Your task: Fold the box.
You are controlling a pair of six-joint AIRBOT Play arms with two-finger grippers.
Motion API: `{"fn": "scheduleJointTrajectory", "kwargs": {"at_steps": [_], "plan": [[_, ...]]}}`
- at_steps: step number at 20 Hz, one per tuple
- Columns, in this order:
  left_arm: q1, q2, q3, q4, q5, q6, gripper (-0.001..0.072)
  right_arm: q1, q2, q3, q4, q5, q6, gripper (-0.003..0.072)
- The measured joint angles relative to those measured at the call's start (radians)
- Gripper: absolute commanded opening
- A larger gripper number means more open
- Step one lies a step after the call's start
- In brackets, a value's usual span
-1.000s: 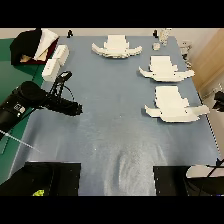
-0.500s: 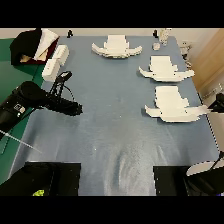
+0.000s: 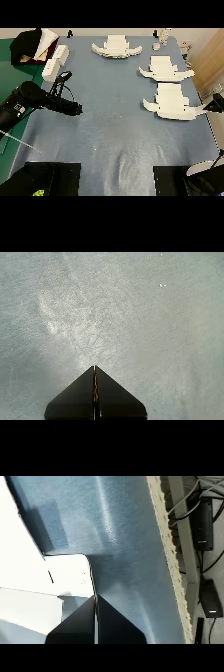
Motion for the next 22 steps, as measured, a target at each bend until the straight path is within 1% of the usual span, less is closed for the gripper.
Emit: {"fn": "scheduleJointTrajectory", "kwargs": {"at_steps": [3,6,10,12,15,18,20,21,22], "plan": [[0.0,0.0,0.0,0.0,0.0,0.0,0.0015,0.043,0.009,0.0,0.074,-0.036,-0.003,0.0001],[0.0,0.0,0.0,0.0,0.0,0.0,0.0015,0.116,0.04,-0.01,0.114,-0.055,0.013,0.0],[0.0,0.0,0.0,0.0,0.0,0.0,0.0014,0.225,0.129,-0.084,0.13,-0.066,0.082,0.0],[0.0,0.0,0.0,0.0,0.0,0.0,0.0014,0.284,0.193,-0.155,0.135,-0.064,0.123,0.0],[0.0,0.0,0.0,0.0,0.0,0.0,0.0014,0.378,0.315,-0.298,0.135,-0.03,0.178,0.0],[0.0,0.0,0.0,0.0,0.0,0.0,0.0014,0.493,0.462,-0.465,0.136,0.037,0.227,0.0001],[0.0,0.0,0.0,0.0,0.0,0.0,0.0014,0.573,0.557,-0.575,0.134,0.125,0.267,0.0013],[0.0,0.0,0.0,0.0,0.0,0.0,0.0014,0.615,0.599,-0.625,0.132,0.181,0.29,0.0114],[0.0,0.0,0.0,0.0,0.0,0.0,0.0014,0.653,0.626,-0.663,0.13,0.226,0.311,0.027]]}}
